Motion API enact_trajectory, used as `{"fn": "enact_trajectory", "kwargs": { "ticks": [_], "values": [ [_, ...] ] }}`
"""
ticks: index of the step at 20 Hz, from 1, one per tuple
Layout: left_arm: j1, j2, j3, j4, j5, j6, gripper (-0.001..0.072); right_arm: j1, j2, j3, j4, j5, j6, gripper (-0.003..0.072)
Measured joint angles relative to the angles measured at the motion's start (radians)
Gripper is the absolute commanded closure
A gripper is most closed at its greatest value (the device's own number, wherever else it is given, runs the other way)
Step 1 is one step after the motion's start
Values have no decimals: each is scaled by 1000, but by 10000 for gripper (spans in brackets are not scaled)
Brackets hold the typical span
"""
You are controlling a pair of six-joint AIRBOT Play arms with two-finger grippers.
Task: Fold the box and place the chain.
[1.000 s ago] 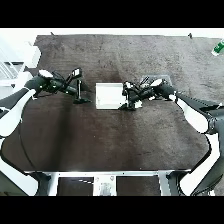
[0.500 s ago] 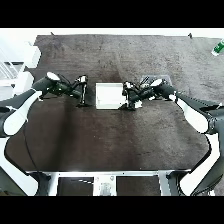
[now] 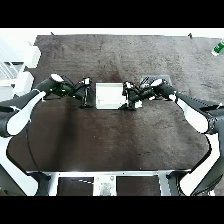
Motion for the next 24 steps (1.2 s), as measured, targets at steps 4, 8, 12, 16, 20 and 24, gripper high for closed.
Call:
{"fn": "enact_trajectory", "kwargs": {
  "ticks": [4, 8, 12, 16, 20, 24],
  "values": [
    [-4, -6, 0, 1, 0, 0, -7, 0, 0, 0, 1, 0, 0, 123],
    [-5, -16, 0, -2, -8, -1, -7, 0, 0, 0, 2, 1, 0, 123],
    [-14, -20, 0, -11, -7, 3, -7, 0, 0, 0, 0, 2, -1, 123],
    [-40, -29, 0, -10, 28, 5, -6, 1, 0, 0, 1, 2, 0, 124],
    [-62, -33, 0, -7, 72, 6, -5, 1, 0, 0, 2, 0, 0, 123],
    [-72, -34, 0, -8, 97, 6, -5, 0, 0, 0, 2, -2, 0, 123]
  ]
}}
